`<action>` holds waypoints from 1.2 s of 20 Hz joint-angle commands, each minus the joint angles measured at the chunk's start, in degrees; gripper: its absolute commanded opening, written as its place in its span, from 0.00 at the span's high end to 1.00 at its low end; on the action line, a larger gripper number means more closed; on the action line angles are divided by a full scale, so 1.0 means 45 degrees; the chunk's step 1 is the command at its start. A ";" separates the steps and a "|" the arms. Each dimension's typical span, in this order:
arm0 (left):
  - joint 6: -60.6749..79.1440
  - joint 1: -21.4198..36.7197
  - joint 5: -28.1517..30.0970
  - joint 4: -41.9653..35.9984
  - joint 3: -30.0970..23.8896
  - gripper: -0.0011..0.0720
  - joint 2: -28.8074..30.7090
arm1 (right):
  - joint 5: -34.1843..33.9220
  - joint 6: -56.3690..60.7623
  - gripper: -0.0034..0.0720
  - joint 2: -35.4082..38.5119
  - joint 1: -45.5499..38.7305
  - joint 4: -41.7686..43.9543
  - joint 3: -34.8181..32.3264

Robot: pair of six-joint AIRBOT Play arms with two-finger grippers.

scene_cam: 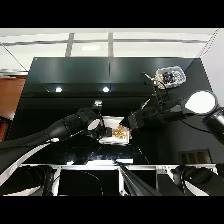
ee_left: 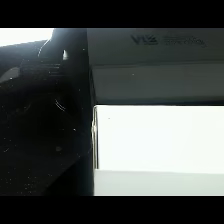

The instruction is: Fold the box and place the chain.

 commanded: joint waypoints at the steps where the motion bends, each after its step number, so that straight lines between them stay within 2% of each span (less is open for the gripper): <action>1: 0.0005 -0.0010 0.0000 0.0005 0.0005 0.94 -0.0005 | 0.0083 0.0083 0.36 0.0044 -0.0743 -0.0860 0.0029; 3: 0.0005 -0.0010 0.0005 0.0005 0.0005 0.94 -0.0005 | 0.0039 0.0078 0.36 0.0306 -0.2346 -0.2025 0.0073; 5: 0.0005 -0.0010 0.0005 0.0005 0.0005 0.94 -0.0005 | -0.0845 0.0534 0.37 0.0238 -0.3716 -0.4838 -0.0180; 7: 0.0005 -0.0010 0.0015 0.0005 0.0005 0.94 -0.0005 | -0.3424 0.3468 0.37 -0.0131 -0.4449 -0.7859 -0.1035; 9: 0.0005 -0.0010 0.0005 0.0005 0.0005 0.94 -0.0005 | -0.5625 0.4741 0.36 -0.1297 -0.4707 -0.8835 -0.1355; 10: 0.0005 -0.0010 0.0005 0.0005 0.0005 0.94 -0.0005 | -0.6334 0.4736 0.08 -0.2045 -0.4692 -0.8631 -0.1258; 11: 0.0005 -0.0010 0.0005 0.0005 0.0005 0.94 -0.0005 | -0.6756 0.4731 0.02 -0.2871 -0.4673 -0.8403 -0.1005; 14: 0.0005 -0.0010 0.0000 0.0005 0.0005 0.94 -0.0005 | -0.6290 0.6086 0.02 -0.5513 -0.4857 -0.8374 0.0850; 19: 0.0005 -0.0010 0.0005 0.0005 0.0005 0.94 -0.0005 | -0.5061 0.8675 0.04 -0.8490 -0.4852 -0.8437 0.3973; 21: 0.0005 -0.0010 0.0000 0.0010 0.0005 0.94 -0.0005 | -0.4847 0.8888 0.29 -0.9044 -0.4828 -0.8412 0.4483; 22: 0.0005 -0.0010 0.0000 0.0005 0.0005 0.94 -0.0005 | -0.4901 0.8888 0.51 -0.9097 -0.4828 -0.8442 0.4575; 23: 0.0005 -0.0010 0.0000 0.0005 0.0005 0.94 -0.0005 | -0.4925 0.8884 0.66 -0.9092 -0.4886 -0.8466 0.4605; 24: 0.0005 -0.0010 0.0000 0.0005 0.0005 0.94 -0.0005 | -0.4716 0.8772 0.90 -0.9083 -0.4979 -0.8456 0.4658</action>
